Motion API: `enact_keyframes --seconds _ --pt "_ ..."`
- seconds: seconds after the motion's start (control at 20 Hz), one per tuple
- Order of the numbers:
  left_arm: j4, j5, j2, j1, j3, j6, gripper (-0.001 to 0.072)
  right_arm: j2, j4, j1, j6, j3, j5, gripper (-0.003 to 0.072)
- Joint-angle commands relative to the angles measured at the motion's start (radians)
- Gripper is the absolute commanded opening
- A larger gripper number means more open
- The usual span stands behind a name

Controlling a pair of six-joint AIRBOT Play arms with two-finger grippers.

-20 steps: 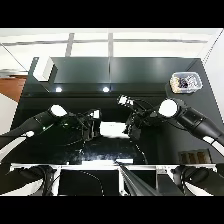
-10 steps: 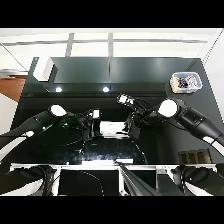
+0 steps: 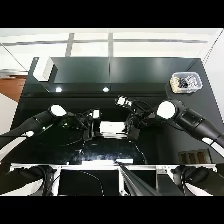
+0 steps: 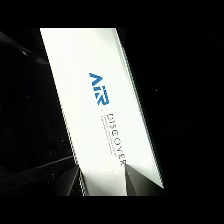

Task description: Fold the box and place the chain.

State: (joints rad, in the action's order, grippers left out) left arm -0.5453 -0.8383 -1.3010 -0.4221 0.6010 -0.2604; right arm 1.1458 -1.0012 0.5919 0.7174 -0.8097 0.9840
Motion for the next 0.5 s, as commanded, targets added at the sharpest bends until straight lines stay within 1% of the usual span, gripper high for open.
enact_keyframes --seconds 0.0,0.45 --pt "0.000 0.000 -0.001 0.000 0.000 0.000 0.0400 0.001 -0.024 0.008 0.011 0.000 0.020 0.0312" --pt "0.000 0.000 -0.001 0.000 0.000 0.000 0.0400 0.002 -0.028 0.012 0.012 0.003 0.025 0.0314"
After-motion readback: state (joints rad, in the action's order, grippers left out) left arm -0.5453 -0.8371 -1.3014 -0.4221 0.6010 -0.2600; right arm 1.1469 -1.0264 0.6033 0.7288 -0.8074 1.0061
